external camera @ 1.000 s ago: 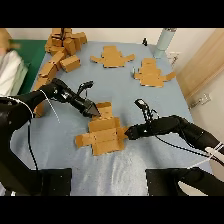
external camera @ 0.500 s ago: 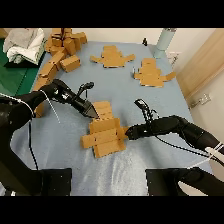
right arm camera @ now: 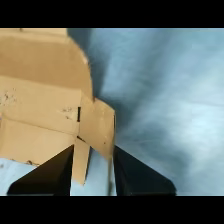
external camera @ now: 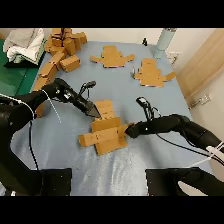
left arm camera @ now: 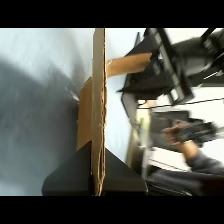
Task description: Fold the box.
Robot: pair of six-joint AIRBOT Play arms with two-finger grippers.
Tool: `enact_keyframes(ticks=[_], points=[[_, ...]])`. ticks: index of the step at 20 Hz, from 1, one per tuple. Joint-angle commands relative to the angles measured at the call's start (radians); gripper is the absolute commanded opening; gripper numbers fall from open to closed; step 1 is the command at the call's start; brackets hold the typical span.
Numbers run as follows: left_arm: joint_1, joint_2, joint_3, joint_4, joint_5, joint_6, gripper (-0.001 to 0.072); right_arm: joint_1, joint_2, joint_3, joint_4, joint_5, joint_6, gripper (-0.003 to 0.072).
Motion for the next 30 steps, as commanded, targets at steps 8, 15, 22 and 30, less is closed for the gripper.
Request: enact_keyframes(ticks=[8, 15, 22, 30], points=[[-0.228, 0.098, 0.004, 0.050, 0.279, 0.337, 0.0007, -0.243, 0.045, 0.253, -0.301, -0.154, 0.271, 0.0252], [-0.317, 0.175, -0.018, 0.061, 0.458, 0.404, 0.0006, -0.243, 0.021, 0.234, -0.266, -0.152, 0.270, 0.0209], [-0.337, 0.253, -0.182, 0.082, 0.578, 0.418, 0.0006, -0.243, 0.022, 0.211, -0.265, -0.132, 0.270, 0.0208], [-0.337, 0.253, -0.188, 0.084, 0.547, 0.421, 0.0007, -0.243, 0.021, 0.211, -0.265, -0.135, 0.270, 0.0151]])
